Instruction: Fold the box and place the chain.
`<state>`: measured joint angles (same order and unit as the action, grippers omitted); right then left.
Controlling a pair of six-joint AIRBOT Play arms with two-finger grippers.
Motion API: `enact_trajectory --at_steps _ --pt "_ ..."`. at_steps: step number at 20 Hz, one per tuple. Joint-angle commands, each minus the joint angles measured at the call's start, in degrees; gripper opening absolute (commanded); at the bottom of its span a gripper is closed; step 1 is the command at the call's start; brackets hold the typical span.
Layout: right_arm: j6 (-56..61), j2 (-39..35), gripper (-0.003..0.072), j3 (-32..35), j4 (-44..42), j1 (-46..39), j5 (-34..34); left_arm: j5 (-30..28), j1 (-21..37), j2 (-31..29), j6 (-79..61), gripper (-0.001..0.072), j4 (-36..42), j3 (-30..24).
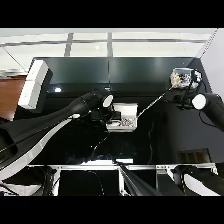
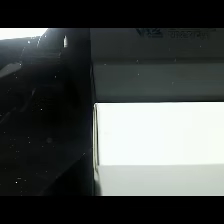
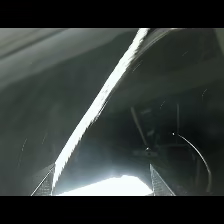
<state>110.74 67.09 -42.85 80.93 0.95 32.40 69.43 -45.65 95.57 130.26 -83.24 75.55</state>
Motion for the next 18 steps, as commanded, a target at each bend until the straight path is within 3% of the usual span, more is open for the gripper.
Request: enact_trajectory --at_steps 1,5,6,9,11,12,15,18 --pt "5.0 12.1 0.069 -8.7 1.6 -3.8 -2.0 0.1 0.0 0.0 0.0 0.0027 0.0 0.0" --pt "4.2 24.9 0.0688 -24.3 0.5 -6.9 7.2 0.0 0.0 0.0 0.0 0.0027 0.0 0.0" --pt "4.0 26.5 0.0651 -26.2 -0.2 -7.0 7.3 0.0 0.0 0.0 0.0 0.0026 0.0 0.0" --pt "4.0 28.2 0.0332 -26.9 -0.6 -6.8 5.7 0.0 0.0 0.0 0.0 0.0026 0.0 0.0" --pt "2.2 28.1 0.006 -26.9 -0.7 -6.8 8.1 -0.2 0.0 0.0 0.0 0.0027 0.0 0.0" --pt "0.2 27.5 0.0011 -26.9 -1.1 -6.8 10.1 -0.2 0.0 0.0 0.0 0.0027 0.0 0.0" --pt "-9.9 20.9 0.001 -26.9 -2.0 -5.8 14.8 -0.2 0.0 0.0 0.0 0.0026 -0.1 0.0" --pt "-20.6 7.2 0.001 -26.9 -3.7 -3.5 24.3 -0.1 0.0 0.0 0.0 0.0026 -0.1 0.0"
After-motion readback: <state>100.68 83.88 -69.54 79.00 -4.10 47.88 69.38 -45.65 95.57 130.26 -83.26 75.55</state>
